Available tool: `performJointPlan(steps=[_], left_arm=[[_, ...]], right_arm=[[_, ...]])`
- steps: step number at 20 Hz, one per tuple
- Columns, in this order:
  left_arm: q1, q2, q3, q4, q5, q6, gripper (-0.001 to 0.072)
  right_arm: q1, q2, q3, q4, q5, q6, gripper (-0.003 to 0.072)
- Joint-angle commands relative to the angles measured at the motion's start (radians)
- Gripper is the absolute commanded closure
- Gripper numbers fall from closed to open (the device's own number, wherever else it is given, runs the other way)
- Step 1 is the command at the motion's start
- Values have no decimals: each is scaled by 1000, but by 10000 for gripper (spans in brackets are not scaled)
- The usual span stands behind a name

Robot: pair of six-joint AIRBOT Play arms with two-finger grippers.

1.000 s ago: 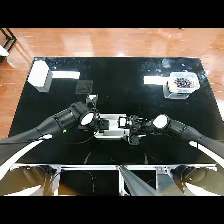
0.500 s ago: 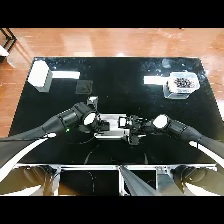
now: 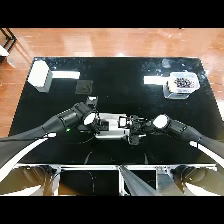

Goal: Fold the box and place the chain.

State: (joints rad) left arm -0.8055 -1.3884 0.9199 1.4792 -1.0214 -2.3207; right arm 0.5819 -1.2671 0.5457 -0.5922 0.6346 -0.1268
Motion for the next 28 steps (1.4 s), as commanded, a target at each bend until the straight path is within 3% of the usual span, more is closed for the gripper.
performJointPlan(steps=[1,7,8,10,14,18,22,24,27,28], left_arm=[[0,-1,1,-23,40,11,689],[0,0,1,-30,38,12,685],[0,0,1,-30,32,12,620],[0,0,6,-25,11,7,396],[1,0,18,-13,-1,7,264],[1,0,18,2,-9,7,264],[0,-2,18,1,-14,8,287],[0,-3,18,0,-15,9,468],[0,-3,18,-3,-8,22,671],[0,-3,18,-3,-8,29,688]], right_arm=[[0,1,0,0,0,-1,161],[0,1,0,0,0,-1,160],[0,1,0,0,0,-1,160],[0,1,0,0,0,-1,161],[0,1,0,0,0,-1,161],[0,1,0,0,0,-1,160],[0,1,0,0,0,-1,160],[0,1,0,0,0,-1,160],[0,1,0,0,0,-1,161],[0,1,0,0,0,-1,160]])
